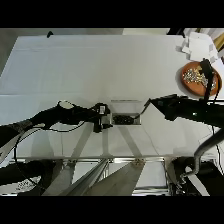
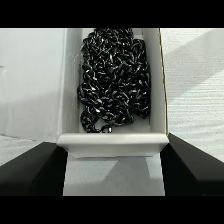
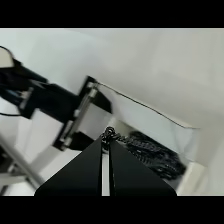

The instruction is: Fold the box and place the chain.

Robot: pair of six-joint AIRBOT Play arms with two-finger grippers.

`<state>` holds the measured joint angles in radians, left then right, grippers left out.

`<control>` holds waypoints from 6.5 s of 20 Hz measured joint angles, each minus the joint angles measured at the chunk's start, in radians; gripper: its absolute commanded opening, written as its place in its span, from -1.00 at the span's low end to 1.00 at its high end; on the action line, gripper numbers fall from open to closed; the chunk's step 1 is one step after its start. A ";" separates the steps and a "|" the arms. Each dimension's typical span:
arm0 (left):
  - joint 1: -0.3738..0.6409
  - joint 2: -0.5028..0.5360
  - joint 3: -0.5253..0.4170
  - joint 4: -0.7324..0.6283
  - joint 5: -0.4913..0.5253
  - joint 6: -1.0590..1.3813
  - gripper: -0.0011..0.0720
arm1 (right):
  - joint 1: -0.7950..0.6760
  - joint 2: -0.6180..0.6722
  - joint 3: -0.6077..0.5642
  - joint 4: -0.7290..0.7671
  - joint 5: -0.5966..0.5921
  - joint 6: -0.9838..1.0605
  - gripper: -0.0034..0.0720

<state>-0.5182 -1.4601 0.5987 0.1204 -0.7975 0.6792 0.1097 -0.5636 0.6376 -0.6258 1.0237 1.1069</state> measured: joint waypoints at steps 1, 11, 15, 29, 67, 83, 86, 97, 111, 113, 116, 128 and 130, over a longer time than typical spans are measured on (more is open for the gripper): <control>0.000 0.000 0.000 0.000 0.000 0.000 -0.78 | 0.016 -0.011 0.000 0.026 0.000 -0.009 -0.87; 0.000 0.000 0.000 0.000 0.000 0.000 -0.78 | 0.355 -0.334 0.000 0.092 -0.254 -0.107 -0.87; 0.000 0.000 0.000 0.000 0.000 0.000 -0.78 | 0.389 -0.441 0.000 0.032 -0.296 -0.114 -0.87; 0.000 0.000 0.000 0.000 0.000 0.000 -0.78 | 0.400 -0.488 0.008 -0.276 -0.219 0.067 -0.30; 0.000 0.000 0.000 0.000 0.000 0.000 -0.78 | 0.377 -0.640 0.357 -0.423 0.141 -0.638 0.14; 0.000 0.000 0.000 -0.002 0.002 -0.001 -0.78 | 0.454 -0.638 0.310 -0.570 0.043 -0.631 -0.34; 0.000 0.000 0.000 -0.002 0.001 -0.001 -0.78 | 0.456 -0.638 0.310 -0.584 0.040 -0.617 -0.48; 0.000 0.000 0.000 0.000 0.000 0.000 -0.78 | 0.455 -0.638 0.266 -0.555 0.028 -0.607 -0.49; 0.000 0.000 0.000 0.000 0.002 0.000 -0.78 | 0.455 -0.639 0.214 -0.491 -0.016 -0.607 -0.49; 0.000 0.000 0.000 0.001 0.000 0.001 -0.78 | 0.455 -0.639 0.205 -0.488 -0.016 -0.608 -0.48; 0.000 0.000 0.000 0.001 -0.003 0.001 -0.78 | 0.456 -0.639 0.199 -0.488 -0.015 -0.607 0.02; -0.001 0.000 0.000 0.000 0.000 0.001 -0.78 | 0.436 -0.575 0.196 -0.455 -0.055 -0.615 0.02; -0.001 0.000 0.000 0.000 0.000 0.001 -0.78 | 0.410 -0.534 0.196 -0.422 -0.058 -0.629 0.01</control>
<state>-0.5190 -1.4601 0.5987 0.1200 -0.7979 0.6804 0.5198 -1.0973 0.8333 -1.0481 0.9657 0.4782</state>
